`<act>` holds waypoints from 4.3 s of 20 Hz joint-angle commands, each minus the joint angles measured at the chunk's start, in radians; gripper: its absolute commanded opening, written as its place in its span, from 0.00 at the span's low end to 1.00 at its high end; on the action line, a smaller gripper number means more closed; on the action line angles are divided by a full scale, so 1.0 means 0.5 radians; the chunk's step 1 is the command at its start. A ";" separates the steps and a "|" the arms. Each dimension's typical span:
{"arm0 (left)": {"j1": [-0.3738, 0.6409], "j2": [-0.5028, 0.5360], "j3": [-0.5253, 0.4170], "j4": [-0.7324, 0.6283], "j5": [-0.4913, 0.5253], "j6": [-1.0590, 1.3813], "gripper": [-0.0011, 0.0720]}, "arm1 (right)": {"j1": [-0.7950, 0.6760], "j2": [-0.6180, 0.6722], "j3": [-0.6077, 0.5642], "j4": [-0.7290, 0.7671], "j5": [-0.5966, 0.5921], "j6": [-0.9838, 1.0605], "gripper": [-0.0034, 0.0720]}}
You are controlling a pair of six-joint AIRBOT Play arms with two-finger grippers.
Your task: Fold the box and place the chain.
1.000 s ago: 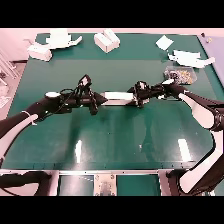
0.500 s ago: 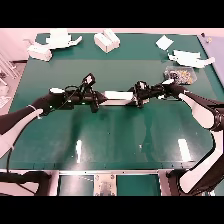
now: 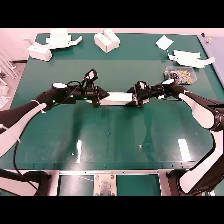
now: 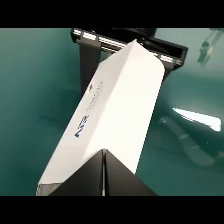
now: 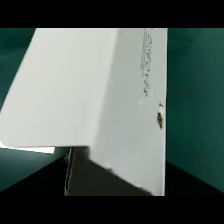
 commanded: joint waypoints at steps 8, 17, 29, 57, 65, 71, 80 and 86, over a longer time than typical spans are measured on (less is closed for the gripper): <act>0.172 0.105 0.005 0.603 -0.226 -0.356 0.04 | 0.001 0.001 0.000 0.000 0.001 0.000 0.82; 0.008 -0.070 -0.002 0.218 -0.101 0.053 0.04 | 0.001 0.001 0.000 0.000 0.001 0.000 0.81; 0.007 -0.152 0.310 0.048 0.082 0.165 0.04 | 0.001 0.001 0.000 0.000 0.001 0.000 0.81; 0.006 -0.565 0.612 0.140 0.111 0.018 0.04 | 0.001 0.001 0.000 0.000 0.001 0.000 0.81; -0.047 -0.565 0.625 0.237 0.192 0.011 0.04 | 0.001 0.001 0.000 0.000 0.001 0.000 0.82; -0.045 -0.545 0.761 0.246 0.161 -0.014 0.04 | 0.001 0.001 0.000 0.000 0.001 0.000 0.81; 0.228 -0.282 0.771 0.343 -0.298 -0.275 0.65 | 0.001 0.001 0.000 0.000 0.001 0.000 0.81; 0.324 -0.274 0.769 0.969 -0.736 -0.549 0.94 | 0.001 0.001 0.000 0.000 0.001 0.000 0.82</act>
